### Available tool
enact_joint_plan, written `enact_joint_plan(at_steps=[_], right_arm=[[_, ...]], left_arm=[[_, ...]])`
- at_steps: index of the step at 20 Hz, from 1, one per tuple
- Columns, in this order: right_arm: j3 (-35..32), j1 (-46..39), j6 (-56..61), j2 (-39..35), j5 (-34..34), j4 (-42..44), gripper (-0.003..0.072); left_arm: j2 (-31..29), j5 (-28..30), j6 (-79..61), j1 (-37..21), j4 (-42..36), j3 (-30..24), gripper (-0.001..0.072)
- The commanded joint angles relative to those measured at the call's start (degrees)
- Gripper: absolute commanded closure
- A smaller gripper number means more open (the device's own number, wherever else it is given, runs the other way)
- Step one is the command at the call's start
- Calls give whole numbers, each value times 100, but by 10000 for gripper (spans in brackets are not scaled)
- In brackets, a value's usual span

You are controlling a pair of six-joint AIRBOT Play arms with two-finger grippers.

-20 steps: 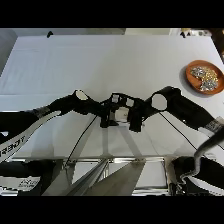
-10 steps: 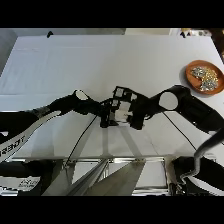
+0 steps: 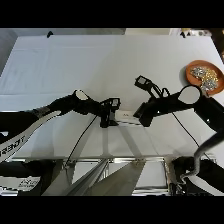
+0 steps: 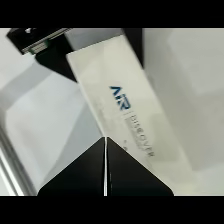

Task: Fold the box and place the chain.

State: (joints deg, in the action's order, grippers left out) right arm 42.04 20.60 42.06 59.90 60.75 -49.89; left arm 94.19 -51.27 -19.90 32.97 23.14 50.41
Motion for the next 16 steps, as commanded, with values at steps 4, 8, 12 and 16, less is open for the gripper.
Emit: enact_joint_plan(at_steps=[4, 8, 12, 16], right_arm=[[-699, -157, -820, -13, -507, 767, 670], [-815, -157, -914, -13, -846, 765, 669], [-822, -157, -916, -13, -879, 752, 669], [-1012, -155, -962, -13, -789, 634, 670]], left_arm=[[-4, -2, 0, -2, 0, 2, 499], [-4, 2, 0, -2, 0, 2, 499], [-4, 2, 0, -2, 0, 2, 499], [-4, 2, 0, -2, 0, 2, 499]])
